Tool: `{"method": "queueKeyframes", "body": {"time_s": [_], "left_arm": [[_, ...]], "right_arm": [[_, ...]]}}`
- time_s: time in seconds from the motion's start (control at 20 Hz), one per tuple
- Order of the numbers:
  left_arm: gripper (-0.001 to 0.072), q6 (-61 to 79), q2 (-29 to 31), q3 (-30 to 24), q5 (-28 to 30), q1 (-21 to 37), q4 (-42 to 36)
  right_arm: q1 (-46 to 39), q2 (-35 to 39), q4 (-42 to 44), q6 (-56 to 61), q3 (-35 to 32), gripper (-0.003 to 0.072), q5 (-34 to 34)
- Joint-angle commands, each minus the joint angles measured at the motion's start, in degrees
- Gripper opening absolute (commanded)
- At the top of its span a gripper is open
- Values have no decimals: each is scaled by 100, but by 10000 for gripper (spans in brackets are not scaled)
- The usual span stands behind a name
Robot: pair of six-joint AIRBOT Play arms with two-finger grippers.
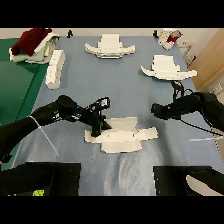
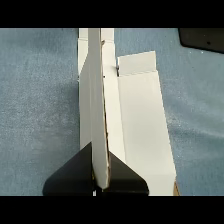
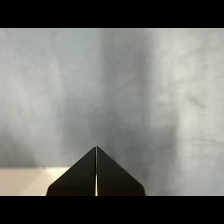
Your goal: Fold the box.
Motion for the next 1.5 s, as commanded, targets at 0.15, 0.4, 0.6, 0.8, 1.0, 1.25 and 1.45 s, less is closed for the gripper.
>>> {"method": "queueKeyframes", "body": {"time_s": [0.15,0.4,0.6,0.8,1.0,1.25,1.45], "left_arm": [[15,4,-4,0,2,2,-13],[15,4,-4,0,2,2,-13],[15,4,-4,0,-2,0,-13],[15,2,-4,0,-15,0,-13],[15,4,-4,0,-9,0,-13],[15,4,-4,0,-9,0,-13],[14,4,-4,0,-11,0,-13]], "right_arm": [[745,555,387,-1233,-42,5,-1775],[2957,1816,-236,-1276,-811,3,-1582],[4927,2153,-1150,-1985,-1443,443,-236],[5388,1574,-1904,-2277,-1471,657,632],[5381,905,-2680,-2144,-1467,655,992],[5381,566,-3366,-1172,-1189,653,1058],[5381,575,-3447,26,-638,654,426]]}}
